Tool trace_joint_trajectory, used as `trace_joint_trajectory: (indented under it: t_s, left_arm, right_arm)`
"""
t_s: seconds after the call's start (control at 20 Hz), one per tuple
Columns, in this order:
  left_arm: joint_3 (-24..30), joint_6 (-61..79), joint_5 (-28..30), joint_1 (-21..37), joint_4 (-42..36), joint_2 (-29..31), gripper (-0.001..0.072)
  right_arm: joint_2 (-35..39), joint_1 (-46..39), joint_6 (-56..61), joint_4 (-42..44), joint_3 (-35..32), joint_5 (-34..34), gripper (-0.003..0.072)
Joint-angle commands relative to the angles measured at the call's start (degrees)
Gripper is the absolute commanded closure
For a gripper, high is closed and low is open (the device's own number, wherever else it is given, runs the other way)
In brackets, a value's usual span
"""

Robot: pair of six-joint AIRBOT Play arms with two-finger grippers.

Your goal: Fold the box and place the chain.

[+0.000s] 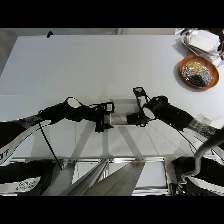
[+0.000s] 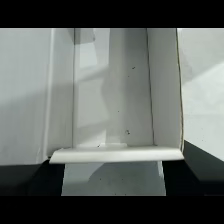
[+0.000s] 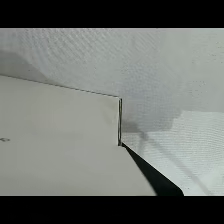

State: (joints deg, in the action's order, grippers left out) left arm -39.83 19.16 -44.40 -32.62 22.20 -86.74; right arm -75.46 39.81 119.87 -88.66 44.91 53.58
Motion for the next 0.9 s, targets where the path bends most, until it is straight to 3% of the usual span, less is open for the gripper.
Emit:
trace_joint_trajectory:
  t_s: [0.0,0.15,0.2,0.25,0.3,0.6,0.65,0.75,0.85]
  left_arm:
    - [0.0,0.33,0.0,0.02,0.15,0.04,0.0499]
    - [0.0,0.33,0.02,0.02,0.15,0.04,0.0499]
    - [0.0,0.33,0.0,0.02,0.15,0.04,0.0499]
    - [0.0,0.33,0.02,0.02,0.15,0.04,0.0499]
    - [0.0,0.33,0.02,0.02,0.15,0.04,0.0499]
    - [0.0,0.33,0.02,0.02,0.15,0.04,0.0499]
    - [0.0,0.33,0.0,0.02,0.15,0.04,0.0499]
    - [0.0,0.33,0.02,0.02,0.15,0.04,0.0499]
    - [0.0,0.33,0.0,0.02,0.15,0.04,0.0499]
  right_arm:
    - [-0.04,0.07,-0.33,0.02,0.02,-0.48,0.0672]
    - [-0.02,0.07,-0.35,0.02,0.02,-0.48,0.0653]
    - [-0.02,0.07,-0.39,0.02,0.02,-0.5,0.0517]
    - [0.0,0.07,-1.53,0.02,0.02,-0.31,0.033]
    - [0.26,0.07,-3.76,0.02,0.02,0.39,0.0214]
    - [11.47,-0.15,-11.91,-1.57,0.04,1.11,0.0224]
    - [14.19,-0.72,-12.39,-1.53,0.04,2.19,0.0226]
    - [18.67,-3.3,-14.71,-1.25,1.55,5.55,0.0306]
    - [20.0,-7.37,-20.85,-1.4,5.92,11.04,0.0304]
